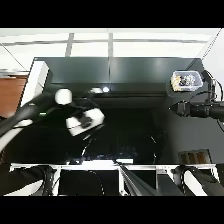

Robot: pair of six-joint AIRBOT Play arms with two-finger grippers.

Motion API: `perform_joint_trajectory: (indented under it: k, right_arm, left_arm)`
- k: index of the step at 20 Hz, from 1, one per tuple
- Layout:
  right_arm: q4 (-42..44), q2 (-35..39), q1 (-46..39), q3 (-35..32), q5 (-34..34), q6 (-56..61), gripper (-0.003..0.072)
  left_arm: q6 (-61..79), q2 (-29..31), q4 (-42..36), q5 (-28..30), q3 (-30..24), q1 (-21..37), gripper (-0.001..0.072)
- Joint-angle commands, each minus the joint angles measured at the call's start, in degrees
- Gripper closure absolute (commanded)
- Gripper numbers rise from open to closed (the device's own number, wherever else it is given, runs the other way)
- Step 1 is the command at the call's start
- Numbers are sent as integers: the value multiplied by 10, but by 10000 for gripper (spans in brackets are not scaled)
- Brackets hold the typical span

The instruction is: Fold the box and place the chain.

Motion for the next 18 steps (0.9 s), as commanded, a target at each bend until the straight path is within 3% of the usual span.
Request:
perform_joint_trajectory:
  k: [1,3,6,9,11,16,18]
  right_arm:
    - [0,0,0,0,-10,0,673]
    - [0,0,0,0,-13,0,673]
    - [0,0,0,0,-23,0,673]
    - [0,0,0,0,-28,0,673]
    - [0,0,0,0,-28,0,673]
    - [0,0,0,0,-28,0,673]
    - [0,0,0,0,-30,0,673]
  left_arm:
    - [-80,111,75,-77,-96,181,405]
    - [-79,162,83,-79,-132,320,405]
    - [-71,193,69,-68,-134,521,406]
    - [-59,192,27,-43,-134,652,405]
    - [-10,192,-6,-4,-134,690,405]
    - [80,188,-46,110,-134,687,418]
    - [143,174,-95,124,-134,687,418]
